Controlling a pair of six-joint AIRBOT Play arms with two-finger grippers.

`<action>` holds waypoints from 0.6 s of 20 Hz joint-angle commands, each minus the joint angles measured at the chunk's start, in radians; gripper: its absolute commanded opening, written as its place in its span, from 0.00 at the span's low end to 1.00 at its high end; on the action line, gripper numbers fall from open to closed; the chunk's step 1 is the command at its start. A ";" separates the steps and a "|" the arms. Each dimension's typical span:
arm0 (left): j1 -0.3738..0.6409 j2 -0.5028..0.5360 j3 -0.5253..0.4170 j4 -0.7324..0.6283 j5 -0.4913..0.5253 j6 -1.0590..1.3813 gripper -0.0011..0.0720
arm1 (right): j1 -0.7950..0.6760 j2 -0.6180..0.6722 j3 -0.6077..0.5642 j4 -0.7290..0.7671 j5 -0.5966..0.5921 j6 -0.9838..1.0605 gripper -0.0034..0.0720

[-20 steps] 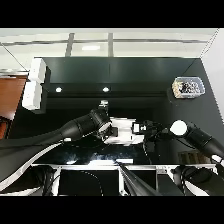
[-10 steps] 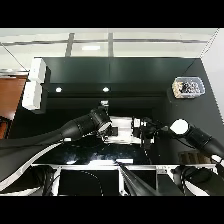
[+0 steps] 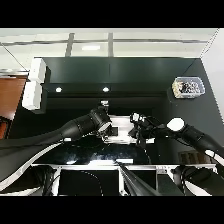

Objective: Fold the box and place the chain.

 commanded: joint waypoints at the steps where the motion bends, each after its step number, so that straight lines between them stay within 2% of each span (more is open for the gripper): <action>1: 0.000 0.000 0.001 -0.001 0.002 0.000 0.05 | 0.001 -0.014 0.000 0.040 0.000 0.000 0.13; 5: 0.000 0.000 0.001 -0.001 0.003 0.000 0.05 | 0.001 -0.014 0.000 0.048 0.001 0.001 0.13; 6: 0.000 0.000 0.001 -0.001 0.002 0.000 0.05 | 0.001 -0.014 0.000 0.048 0.000 0.009 0.17; 7: 0.000 0.000 0.001 -0.001 0.002 0.000 0.05 | 0.001 -0.014 0.000 0.048 0.000 0.019 0.39; 8: 0.000 0.000 0.001 0.000 0.002 0.000 0.05 | 0.001 -0.014 0.000 0.047 0.000 0.024 0.48; 10: 0.000 0.000 0.001 0.000 0.002 0.000 0.05 | 0.001 -0.014 0.000 0.047 0.000 0.024 0.47; 11: 0.000 0.000 0.001 0.000 0.002 0.000 0.05 | 0.000 -0.014 0.000 0.047 0.002 0.024 0.33; 12: 0.000 0.000 0.001 0.000 0.002 0.000 0.05 | 0.000 -0.014 0.000 0.045 0.003 0.024 0.26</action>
